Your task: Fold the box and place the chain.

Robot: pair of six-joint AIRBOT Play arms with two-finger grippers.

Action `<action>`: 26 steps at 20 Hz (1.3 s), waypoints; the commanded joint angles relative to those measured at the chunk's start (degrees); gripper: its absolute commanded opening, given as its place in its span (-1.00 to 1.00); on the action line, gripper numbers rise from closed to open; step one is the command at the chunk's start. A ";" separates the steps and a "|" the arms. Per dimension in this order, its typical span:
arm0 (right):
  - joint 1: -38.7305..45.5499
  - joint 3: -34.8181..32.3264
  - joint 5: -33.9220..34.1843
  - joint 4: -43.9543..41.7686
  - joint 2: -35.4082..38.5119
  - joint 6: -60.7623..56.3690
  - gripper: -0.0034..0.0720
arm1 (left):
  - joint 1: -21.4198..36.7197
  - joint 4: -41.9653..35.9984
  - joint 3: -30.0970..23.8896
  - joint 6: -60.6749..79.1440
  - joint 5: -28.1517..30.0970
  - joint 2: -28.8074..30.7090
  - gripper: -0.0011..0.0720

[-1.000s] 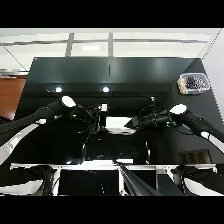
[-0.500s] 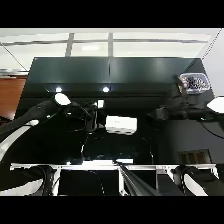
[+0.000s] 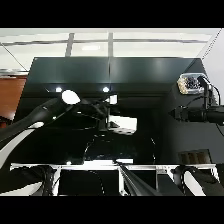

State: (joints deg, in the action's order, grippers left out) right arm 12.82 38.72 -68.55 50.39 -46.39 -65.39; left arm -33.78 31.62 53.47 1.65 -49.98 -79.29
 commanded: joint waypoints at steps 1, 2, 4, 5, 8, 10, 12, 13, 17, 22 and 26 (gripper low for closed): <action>0.63 0.00 -0.28 0.24 0.22 -0.26 -0.87 | -3.10 -0.61 5.79 -5.84 -0.22 -6.73 0.99; 0.63 -0.02 -0.68 0.24 0.22 -0.26 -0.87 | -3.23 -0.57 6.75 -6.78 -0.68 -7.80 0.99; 0.63 -0.33 -0.72 0.22 0.22 -0.22 -0.87 | -3.17 -0.59 7.48 -6.91 -0.61 -8.85 0.99; 0.63 -0.57 -0.66 0.22 0.22 -0.20 -0.87 | -3.13 -0.52 7.48 -7.54 -0.63 -9.09 0.99; 0.63 -1.36 -0.59 0.24 0.22 -0.15 -0.87 | -3.13 -0.55 7.48 -9.70 -3.74 -10.34 0.99; 0.63 -1.38 -0.22 0.24 0.22 -0.17 -0.87 | -3.15 -0.52 7.48 -9.70 -5.40 -10.88 0.99; 0.63 -1.38 -0.20 0.24 0.22 -0.17 -0.87 | -3.15 -0.07 7.48 -9.68 -5.38 -10.93 0.99; 0.63 -1.38 -0.22 0.24 0.22 -0.17 -0.87 | -3.15 0.26 7.48 -9.68 -5.35 -10.93 0.99; 0.63 -1.38 -0.20 0.24 0.22 -0.17 -0.87 | -3.19 2.73 7.48 -9.57 -6.25 -10.91 0.99; 0.63 -1.38 -0.20 0.22 0.22 -0.20 -0.87 | -3.26 4.22 7.48 -9.29 -6.62 -10.91 0.99; 0.63 -1.38 -0.17 0.22 0.22 -0.20 -0.87 | -3.43 4.98 7.48 -7.85 -7.39 -10.88 0.99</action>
State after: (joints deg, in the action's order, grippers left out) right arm 13.43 37.36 -68.75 50.63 -46.22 -65.56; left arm -37.06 35.64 60.93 -7.07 -56.82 -90.15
